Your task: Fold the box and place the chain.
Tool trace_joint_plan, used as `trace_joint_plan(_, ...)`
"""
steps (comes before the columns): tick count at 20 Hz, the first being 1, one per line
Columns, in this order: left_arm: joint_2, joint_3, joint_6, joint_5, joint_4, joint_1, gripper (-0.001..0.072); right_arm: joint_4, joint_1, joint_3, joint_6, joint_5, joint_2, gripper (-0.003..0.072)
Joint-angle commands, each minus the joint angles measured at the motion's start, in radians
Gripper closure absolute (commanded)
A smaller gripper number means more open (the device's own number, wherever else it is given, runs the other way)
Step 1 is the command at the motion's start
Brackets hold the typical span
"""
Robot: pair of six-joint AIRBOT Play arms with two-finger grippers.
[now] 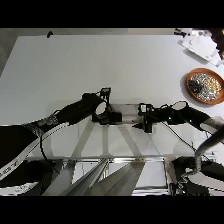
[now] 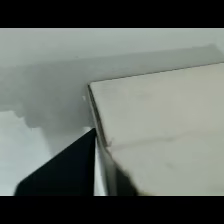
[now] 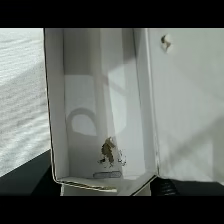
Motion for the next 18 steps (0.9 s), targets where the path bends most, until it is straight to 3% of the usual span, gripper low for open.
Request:
trace_joint_plan(1, 0.001, 0.001, 0.0, 0.009, 0.0, 0.0, 0.0678, 0.0, 0.001, 0.0, 0.0, 0.001, 0.0, 0.0384)
trace_joint_plan(4, 0.001, 0.001, 0.0, 0.01, 0.0, -0.002, 0.0703, 0.0, 0.001, 0.0, 0.0, 0.001, 0.0, 0.0384)
trace_joint_plan(5, 0.002, 0.001, 0.001, 0.009, 0.0, -0.003, 0.0657, 0.0, 0.001, 0.0, 0.0, 0.001, 0.0, 0.0384)
trace_joint_plan(8, 0.011, 0.001, 0.002, 0.005, 0.0, -0.002, 0.0386, 0.0, 0.001, 0.0, 0.0, 0.001, 0.0, 0.0384)
trace_joint_plan(9, 0.022, 0.001, 0.002, 0.006, 0.0, -0.002, 0.0361, 0.0, 0.001, 0.0, 0.0, 0.001, 0.0, 0.0384)
trace_joint_plan(18, 0.154, -0.006, 0.028, -0.043, 0.048, 0.062, 0.036, 0.0, 0.001, 0.0, 0.0, 0.001, 0.0, 0.0384)
